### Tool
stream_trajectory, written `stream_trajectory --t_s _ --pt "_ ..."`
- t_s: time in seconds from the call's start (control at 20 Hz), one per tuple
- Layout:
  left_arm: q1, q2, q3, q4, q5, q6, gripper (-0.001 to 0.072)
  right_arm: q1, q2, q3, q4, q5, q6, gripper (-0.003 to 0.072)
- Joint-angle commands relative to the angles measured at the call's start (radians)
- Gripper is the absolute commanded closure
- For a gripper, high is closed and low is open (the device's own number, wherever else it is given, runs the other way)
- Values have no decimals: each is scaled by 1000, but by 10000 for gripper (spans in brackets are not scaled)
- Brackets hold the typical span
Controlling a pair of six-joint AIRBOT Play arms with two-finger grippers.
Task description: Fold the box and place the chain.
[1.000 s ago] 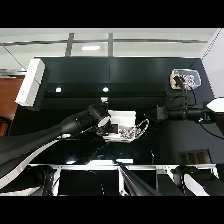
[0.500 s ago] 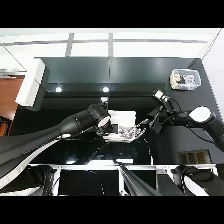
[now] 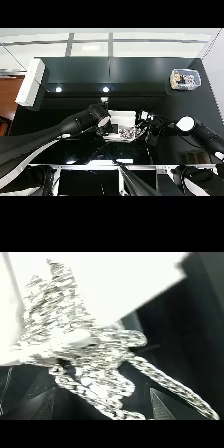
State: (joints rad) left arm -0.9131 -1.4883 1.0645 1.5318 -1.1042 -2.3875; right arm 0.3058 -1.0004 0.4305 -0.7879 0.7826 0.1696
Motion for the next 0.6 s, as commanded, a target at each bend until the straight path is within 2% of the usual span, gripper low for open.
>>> stream_trajectory --t_s 0.0,0.15,0.55 --pt "-1 -1 0 0 0 0 676 29 -8 -13 -45 -11 -95 -14" --pt "-1 -1 0 0 0 0 676 29 -8 -13 -138 -11 -111 -14" --pt "-1 -1 1 0 0 0 676 29 -42 -13 -59 -114 -220 -14"
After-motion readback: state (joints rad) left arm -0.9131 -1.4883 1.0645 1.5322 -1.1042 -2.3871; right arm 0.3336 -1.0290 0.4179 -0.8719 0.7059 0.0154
